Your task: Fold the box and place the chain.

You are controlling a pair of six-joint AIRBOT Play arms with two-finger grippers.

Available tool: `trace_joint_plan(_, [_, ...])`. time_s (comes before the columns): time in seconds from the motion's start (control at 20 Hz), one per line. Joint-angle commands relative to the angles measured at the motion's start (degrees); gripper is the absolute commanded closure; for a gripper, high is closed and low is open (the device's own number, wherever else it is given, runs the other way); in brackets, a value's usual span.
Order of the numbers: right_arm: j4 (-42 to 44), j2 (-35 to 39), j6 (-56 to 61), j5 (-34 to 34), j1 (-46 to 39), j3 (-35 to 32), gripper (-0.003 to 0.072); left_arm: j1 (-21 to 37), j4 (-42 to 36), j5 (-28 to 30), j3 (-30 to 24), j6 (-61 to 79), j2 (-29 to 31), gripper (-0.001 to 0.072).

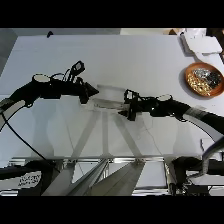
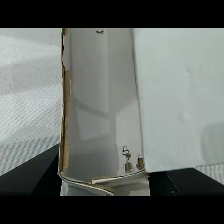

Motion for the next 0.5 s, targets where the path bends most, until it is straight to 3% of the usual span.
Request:
trace_joint_plan(0.0, [0.0,0.0,0.0,0.1,0.0,0.0,0.0238,0.5,4.2,-2.4,0.1,0.0,3.2,0.0701])
trace_joint_plan(0.2, [0.0,0.0,0.0,0.1,0.0,0.0,0.0238,0.5,20.0,-5.3,0.1,0.0,7.3,0.0697])
trace_joint_plan(0.25, [0.0,0.0,0.0,0.1,0.0,0.0,0.0238,0.5,23.6,-6.6,0.1,0.0,7.5,0.0641])
trace_joint_plan(0.35, [0.0,0.0,0.0,0.1,0.0,0.0,0.0238,0.5,26.9,-6.7,-0.1,0.0,7.0,0.0350])
trace_joint_plan(0.4, [0.0,0.0,0.0,0.1,0.0,0.0,0.0238,0.5,27.1,-5.9,-0.1,0.1,6.7,0.0291])
trace_joint_plan(0.45, [0.0,0.0,0.0,0.1,0.0,0.0,0.0238,0.5,27.1,-4.7,-0.1,0.6,6.5,0.0292])
